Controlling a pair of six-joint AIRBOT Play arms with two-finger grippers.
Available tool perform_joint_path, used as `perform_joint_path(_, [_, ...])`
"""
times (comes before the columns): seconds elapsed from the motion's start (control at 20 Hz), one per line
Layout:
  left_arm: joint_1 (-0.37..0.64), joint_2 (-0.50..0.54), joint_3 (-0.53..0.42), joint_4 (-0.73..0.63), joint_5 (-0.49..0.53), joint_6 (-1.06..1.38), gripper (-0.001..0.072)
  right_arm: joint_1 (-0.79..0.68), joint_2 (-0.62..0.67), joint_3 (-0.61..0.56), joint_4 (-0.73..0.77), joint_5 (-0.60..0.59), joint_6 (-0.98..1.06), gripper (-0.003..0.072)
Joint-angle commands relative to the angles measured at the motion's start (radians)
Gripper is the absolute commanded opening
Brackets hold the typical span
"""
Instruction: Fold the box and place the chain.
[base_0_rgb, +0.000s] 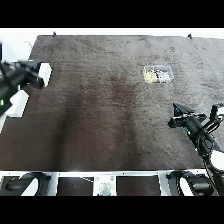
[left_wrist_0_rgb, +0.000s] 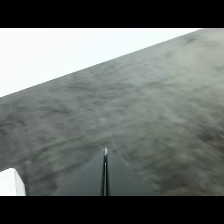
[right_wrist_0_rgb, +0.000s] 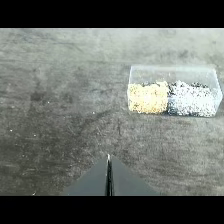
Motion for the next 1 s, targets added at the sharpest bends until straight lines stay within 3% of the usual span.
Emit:
perform_joint_path(0.0, [-0.015, 0.277, -0.289, -0.116, -0.018, 0.140, 0.0014, 0.000, 0.027, 0.000, -0.059, 0.008, 0.005, 0.0011])
perform_joint_path(0.25, [-0.015, 0.584, -0.576, -0.152, 0.010, 0.104, 0.0014, 0.000, 0.028, 0.000, -0.082, 0.008, 0.005, 0.0011])
perform_joint_path(0.4, [-0.015, 0.646, -0.668, -0.152, 0.030, 0.091, 0.0014, 0.000, 0.027, -0.001, -0.089, 0.009, 0.005, 0.0012])
perform_joint_path(0.95, [-0.015, 0.646, -0.692, -0.152, 0.051, 0.027, 0.0020, 0.000, 0.027, -0.002, -0.089, 0.008, 0.005, 0.0012])
